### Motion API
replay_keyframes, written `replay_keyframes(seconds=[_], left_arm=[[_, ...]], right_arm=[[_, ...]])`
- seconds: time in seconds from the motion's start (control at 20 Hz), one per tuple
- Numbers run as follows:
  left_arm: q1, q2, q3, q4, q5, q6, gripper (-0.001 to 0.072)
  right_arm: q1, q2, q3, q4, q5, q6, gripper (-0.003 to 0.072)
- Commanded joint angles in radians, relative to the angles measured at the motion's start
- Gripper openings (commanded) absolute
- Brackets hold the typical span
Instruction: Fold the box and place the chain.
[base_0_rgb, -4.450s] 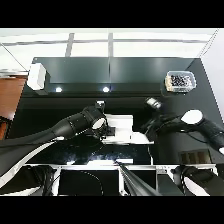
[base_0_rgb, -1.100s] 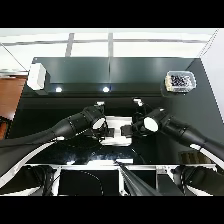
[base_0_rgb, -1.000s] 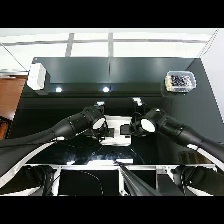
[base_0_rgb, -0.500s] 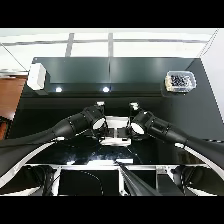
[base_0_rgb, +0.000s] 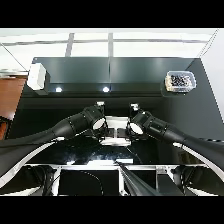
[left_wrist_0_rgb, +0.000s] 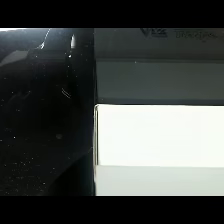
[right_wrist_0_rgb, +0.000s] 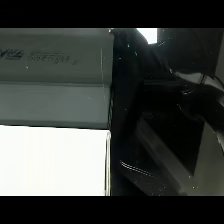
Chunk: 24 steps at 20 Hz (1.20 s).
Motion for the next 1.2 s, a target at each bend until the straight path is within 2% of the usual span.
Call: replay_keyframes(seconds=[0.0,0.1,0.25,0.3,0.35,0.5,0.55,0.6,0.65,0.85,1.0,1.05,1.15], left_arm=[[0.000,0.000,0.000,0.000,0.002,0.002,0.0029],[0.000,0.000,0.000,0.000,0.002,0.003,0.0029],[0.000,0.000,0.000,0.000,0.003,0.002,0.0029],[0.000,0.000,0.000,0.000,0.003,0.002,0.0029],[0.000,0.000,0.000,0.000,0.003,0.002,0.0029],[0.000,0.000,0.000,0.000,0.002,0.002,0.0029],[0.000,0.000,0.000,0.000,0.001,0.003,0.0029],[0.000,0.000,0.000,0.001,-0.002,0.007,0.0029],[0.000,0.000,0.000,0.001,-0.002,0.021,0.0029],[0.001,0.000,0.000,0.000,0.002,0.023,0.0029],[0.001,0.000,0.000,0.001,0.003,0.023,0.0029],[0.004,0.000,0.000,0.000,0.002,0.024,0.0029],[0.011,0.001,0.000,-0.002,0.001,0.024,0.0029]], right_arm=[[0.001,-0.002,0.001,0.002,-0.002,-0.012,0.0022],[0.001,-0.001,0.001,0.002,0.006,-0.016,0.0218],[0.001,-0.001,0.001,0.002,0.016,-0.019,0.0201],[0.001,-0.001,0.001,0.003,0.017,-0.025,0.0053],[0.001,0.000,0.001,0.004,0.016,-0.038,0.0018],[0.001,0.000,0.001,0.010,0.015,-0.039,0.0022],[0.000,0.001,0.001,0.007,0.010,-0.054,0.0105],[-0.006,0.006,0.001,0.008,0.005,-0.090,0.0357],[-0.008,0.016,0.001,0.011,0.007,-0.122,0.0408],[-0.020,0.143,0.001,0.011,0.015,-0.207,0.0409],[-0.068,0.324,0.001,-0.025,0.063,-0.290,0.0392],[-0.091,0.387,0.001,-0.080,0.084,-0.299,0.0392],[-0.164,0.496,0.001,-0.283,0.148,-0.314,0.0392]])
